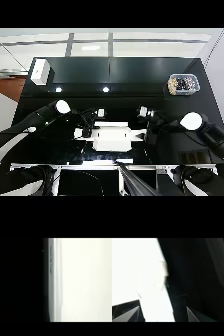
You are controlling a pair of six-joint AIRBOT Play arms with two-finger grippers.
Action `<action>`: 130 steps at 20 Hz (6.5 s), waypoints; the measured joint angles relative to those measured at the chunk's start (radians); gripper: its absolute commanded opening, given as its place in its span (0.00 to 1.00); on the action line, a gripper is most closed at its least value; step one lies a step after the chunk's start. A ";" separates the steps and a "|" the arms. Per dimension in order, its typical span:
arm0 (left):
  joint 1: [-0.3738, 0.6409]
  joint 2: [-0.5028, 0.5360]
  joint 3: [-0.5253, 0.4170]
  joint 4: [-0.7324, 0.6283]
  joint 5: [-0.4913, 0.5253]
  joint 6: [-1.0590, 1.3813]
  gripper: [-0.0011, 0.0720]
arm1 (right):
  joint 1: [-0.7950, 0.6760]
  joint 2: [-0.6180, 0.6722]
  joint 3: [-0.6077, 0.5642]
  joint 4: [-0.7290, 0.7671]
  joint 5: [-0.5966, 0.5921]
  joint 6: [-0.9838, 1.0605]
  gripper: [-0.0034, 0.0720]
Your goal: Fold the box and place the chain.
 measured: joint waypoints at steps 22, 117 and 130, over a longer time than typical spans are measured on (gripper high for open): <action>-0.003 -0.006 -0.001 0.013 0.021 0.006 0.05 | 0.229 -0.029 -0.131 -0.081 -0.126 -0.105 0.99; -0.003 0.004 0.000 0.032 0.020 0.007 0.71 | 0.135 -0.340 -0.032 0.276 -0.254 -0.418 0.75; 0.082 0.272 0.003 0.144 -0.088 -0.359 0.05 | 0.135 -0.340 -0.032 0.276 -0.263 -0.412 0.75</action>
